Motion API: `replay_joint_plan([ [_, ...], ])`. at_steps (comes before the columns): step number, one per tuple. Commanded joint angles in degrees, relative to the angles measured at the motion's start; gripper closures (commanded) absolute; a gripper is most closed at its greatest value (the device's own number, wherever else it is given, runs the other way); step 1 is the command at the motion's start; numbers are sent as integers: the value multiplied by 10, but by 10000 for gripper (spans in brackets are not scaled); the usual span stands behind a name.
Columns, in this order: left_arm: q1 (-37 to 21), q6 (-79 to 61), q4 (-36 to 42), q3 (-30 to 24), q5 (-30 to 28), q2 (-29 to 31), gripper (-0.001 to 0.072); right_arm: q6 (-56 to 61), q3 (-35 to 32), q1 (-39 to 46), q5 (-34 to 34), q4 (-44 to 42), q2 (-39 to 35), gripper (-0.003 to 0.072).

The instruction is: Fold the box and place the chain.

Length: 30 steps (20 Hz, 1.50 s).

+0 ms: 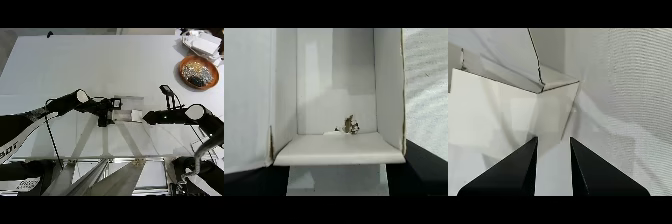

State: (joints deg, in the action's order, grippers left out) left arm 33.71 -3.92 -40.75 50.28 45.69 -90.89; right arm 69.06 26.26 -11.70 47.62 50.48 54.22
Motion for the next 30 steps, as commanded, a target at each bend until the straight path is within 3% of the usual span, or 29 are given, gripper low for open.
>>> replay_joint_plan([
  [1, 0, -1, 0, 0, 0, 0, 576, 10, 22, 0, 11, 8, 0, 466],
  [5, 0, -1, 0, 0, 0, 0, 576, 16, 27, 0, 34, 7, 0, 457],
  [10, 0, -1, 0, 0, 0, 0, 576, 23, 27, -23, 27, 8, 27, 263],
  [14, 0, -1, 0, 0, 0, 0, 576, 55, 27, -64, -15, 7, 70, 216],
  [21, 0, -1, 0, 0, 0, 0, 576, 131, 56, -76, -33, 67, 71, 226],
  [27, 0, -1, 0, 0, 0, 0, 576, 248, 128, -132, 7, 191, 109, 233],
  [30, 0, -1, 0, 0, 0, 0, 576, 307, 168, -167, 64, 255, 144, 236],
])
